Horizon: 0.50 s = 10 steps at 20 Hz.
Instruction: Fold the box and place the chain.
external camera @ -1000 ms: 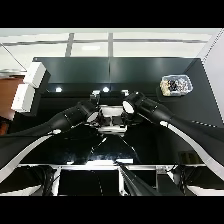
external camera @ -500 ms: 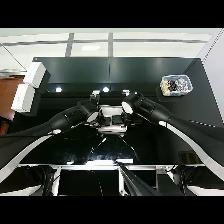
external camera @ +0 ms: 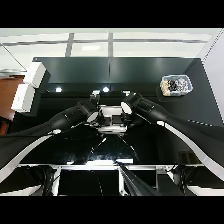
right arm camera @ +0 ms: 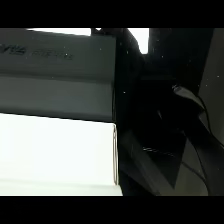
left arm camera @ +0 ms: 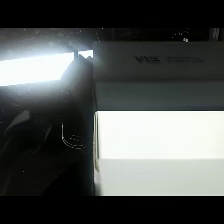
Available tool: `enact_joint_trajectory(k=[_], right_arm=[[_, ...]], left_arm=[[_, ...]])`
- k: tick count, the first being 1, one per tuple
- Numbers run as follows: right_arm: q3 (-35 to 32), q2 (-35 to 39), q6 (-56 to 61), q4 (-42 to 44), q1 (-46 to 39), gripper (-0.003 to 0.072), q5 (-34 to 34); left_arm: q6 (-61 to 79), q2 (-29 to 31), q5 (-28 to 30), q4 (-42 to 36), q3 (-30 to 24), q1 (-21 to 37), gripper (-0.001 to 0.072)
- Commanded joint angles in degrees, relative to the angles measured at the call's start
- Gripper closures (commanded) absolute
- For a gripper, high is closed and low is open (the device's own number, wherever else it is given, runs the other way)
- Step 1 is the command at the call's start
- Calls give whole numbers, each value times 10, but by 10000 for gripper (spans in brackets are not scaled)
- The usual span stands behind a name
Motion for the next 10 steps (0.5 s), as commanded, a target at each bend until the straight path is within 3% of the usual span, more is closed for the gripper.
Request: enact_joint_trajectory(k=[1,10], right_arm=[[0,-7,2,0,-1,551,-2],[0,-16,2,-3,-2,534,-12]], left_arm=[[0,0,1,-5,0,0,680],[0,0,1,-5,0,0,680]])
